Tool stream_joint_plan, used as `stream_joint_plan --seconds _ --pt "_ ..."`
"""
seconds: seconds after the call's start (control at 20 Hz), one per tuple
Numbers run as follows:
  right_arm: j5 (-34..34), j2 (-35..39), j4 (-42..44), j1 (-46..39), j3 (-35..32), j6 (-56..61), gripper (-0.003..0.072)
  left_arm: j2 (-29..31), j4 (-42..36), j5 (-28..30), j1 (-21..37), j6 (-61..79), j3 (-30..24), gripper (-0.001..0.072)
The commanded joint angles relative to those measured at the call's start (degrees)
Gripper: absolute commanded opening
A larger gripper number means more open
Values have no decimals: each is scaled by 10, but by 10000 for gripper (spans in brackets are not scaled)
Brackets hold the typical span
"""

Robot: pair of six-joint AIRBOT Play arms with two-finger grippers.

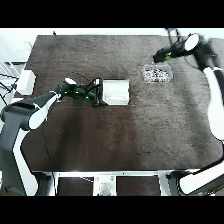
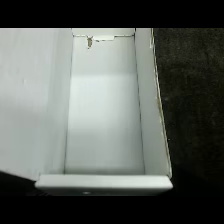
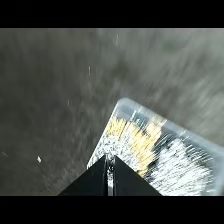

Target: Fold the box and place the chain.

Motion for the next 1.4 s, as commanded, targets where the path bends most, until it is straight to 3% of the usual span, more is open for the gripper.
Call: stream_joint_plan --seconds 0.0,0.25,0.75,1.1,1.35 --pt "22 98 0 15 1 1 14 0 0 0 0 0 0 385" --pt "41 202 -2 42 1 1 14 0 0 0 0 0 0 385" --pt "96 316 -2 164 1 14 14 0 0 0 0 0 0 385" --pt "95 329 -1 251 -7 14 14 0 0 0 0 0 0 385" --pt "78 328 1 261 -80 40 14 0 0 0 0 0 0 385"
